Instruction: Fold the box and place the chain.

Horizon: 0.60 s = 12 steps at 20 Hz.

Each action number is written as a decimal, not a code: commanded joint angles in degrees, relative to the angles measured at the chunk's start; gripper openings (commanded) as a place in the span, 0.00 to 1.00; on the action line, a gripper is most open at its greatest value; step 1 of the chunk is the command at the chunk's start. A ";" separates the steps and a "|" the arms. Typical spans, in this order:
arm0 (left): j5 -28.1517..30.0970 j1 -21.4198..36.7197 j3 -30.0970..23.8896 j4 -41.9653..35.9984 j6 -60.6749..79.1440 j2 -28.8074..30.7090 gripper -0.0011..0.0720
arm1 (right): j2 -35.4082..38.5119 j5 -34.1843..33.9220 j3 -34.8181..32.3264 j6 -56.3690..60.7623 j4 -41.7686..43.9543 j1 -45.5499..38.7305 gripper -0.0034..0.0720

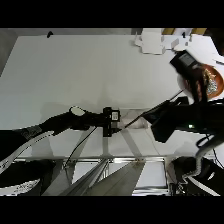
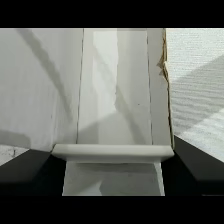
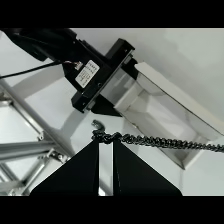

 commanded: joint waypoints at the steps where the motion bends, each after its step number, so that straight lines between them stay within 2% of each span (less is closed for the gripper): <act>1: 0.02 0.00 0.00 0.00 0.02 -0.02 0.21 | -1.68 -5.95 -5.40 2.71 -1.66 2.89 0.06; 8: 0.02 0.00 0.00 0.00 0.02 -0.04 0.21 | -3.30 -12.31 -12.55 5.44 -3.96 2.89 0.06; 12: 0.02 0.00 0.00 0.00 0.00 -0.02 0.20 | -6.80 -15.65 -17.79 5.57 -4.00 2.89 0.06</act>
